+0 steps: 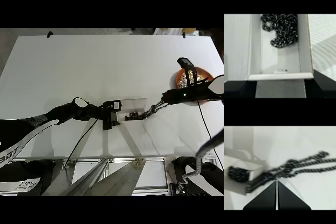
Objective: Fold the box and place the chain.
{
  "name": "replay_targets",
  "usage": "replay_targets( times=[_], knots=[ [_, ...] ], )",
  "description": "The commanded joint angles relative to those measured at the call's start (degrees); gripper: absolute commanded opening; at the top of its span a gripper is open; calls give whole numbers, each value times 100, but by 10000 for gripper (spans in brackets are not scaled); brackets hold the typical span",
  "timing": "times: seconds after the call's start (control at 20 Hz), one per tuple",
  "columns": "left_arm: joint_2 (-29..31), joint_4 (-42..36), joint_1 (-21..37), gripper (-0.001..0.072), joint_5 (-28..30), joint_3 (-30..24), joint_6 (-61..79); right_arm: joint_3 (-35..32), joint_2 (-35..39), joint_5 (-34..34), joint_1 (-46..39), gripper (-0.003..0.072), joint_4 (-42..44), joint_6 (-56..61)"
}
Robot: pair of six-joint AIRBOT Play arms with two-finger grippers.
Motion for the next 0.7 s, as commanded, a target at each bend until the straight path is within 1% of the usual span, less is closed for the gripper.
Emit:
replay_targets(
  times=[0.0,0.05,0.2,0.35,0.45,0.5,0.65],
  knots=[
    [0,2,-2,208,0,2,2,46,-638,-42,-140,185,-732,422],
    [0,2,-2,208,2,2,2,46,-802,-42,-140,274,-748,422],
    [0,2,-2,208,0,2,2,46,-1196,-90,-122,279,-772,424],
    [0,0,-2,208,0,2,2,46,-1526,-249,101,276,-857,422],
    [0,0,-2,208,2,2,2,46,-1720,-415,308,272,-1119,461],
    [0,2,-2,208,2,2,2,46,-1810,-466,385,272,-1287,669],
    [0,2,-2,208,0,2,2,46,-1980,-586,509,272,-1386,752]
  ],
)
